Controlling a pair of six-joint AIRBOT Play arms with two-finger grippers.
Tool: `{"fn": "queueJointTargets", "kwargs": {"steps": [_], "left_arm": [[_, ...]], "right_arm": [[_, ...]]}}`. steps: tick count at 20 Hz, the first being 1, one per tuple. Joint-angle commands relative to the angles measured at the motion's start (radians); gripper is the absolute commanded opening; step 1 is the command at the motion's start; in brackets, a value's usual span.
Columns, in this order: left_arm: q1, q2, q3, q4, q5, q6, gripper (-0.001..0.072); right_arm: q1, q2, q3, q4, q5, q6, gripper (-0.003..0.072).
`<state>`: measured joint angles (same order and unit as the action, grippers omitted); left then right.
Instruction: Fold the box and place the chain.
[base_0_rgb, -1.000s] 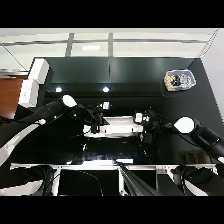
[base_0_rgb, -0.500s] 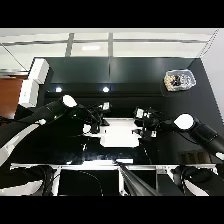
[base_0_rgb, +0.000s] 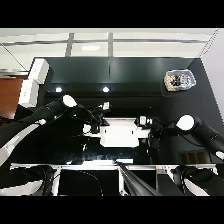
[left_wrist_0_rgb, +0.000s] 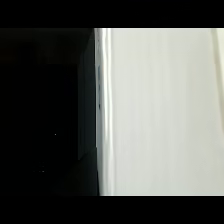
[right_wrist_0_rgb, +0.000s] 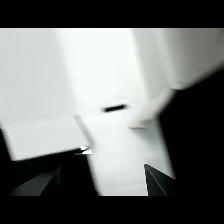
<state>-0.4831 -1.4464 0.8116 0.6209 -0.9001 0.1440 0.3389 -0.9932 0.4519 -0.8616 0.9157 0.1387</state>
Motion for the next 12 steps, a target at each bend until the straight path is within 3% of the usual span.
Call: {"fn": "queueJointTargets", "kwargs": {"steps": [1,6,8,12], "left_arm": [[0.000,0.000,0.000,-0.001,-0.001,0.001,0.0028],[0.000,0.000,0.000,0.000,-0.001,0.001,0.0028],[0.000,0.000,0.000,-0.001,-0.001,0.001,0.0028],[0.000,0.000,0.000,-0.001,-0.001,0.001,0.0028]], "right_arm": [[0.099,-0.001,-0.052,0.045,0.011,0.012,0.0604],[0.234,-0.001,-0.058,0.166,-0.269,0.033,0.0604],[0.241,0.000,-0.051,0.220,-0.280,0.034,0.0604],[0.240,0.038,-0.039,0.191,-0.302,0.039,0.0604]]}}
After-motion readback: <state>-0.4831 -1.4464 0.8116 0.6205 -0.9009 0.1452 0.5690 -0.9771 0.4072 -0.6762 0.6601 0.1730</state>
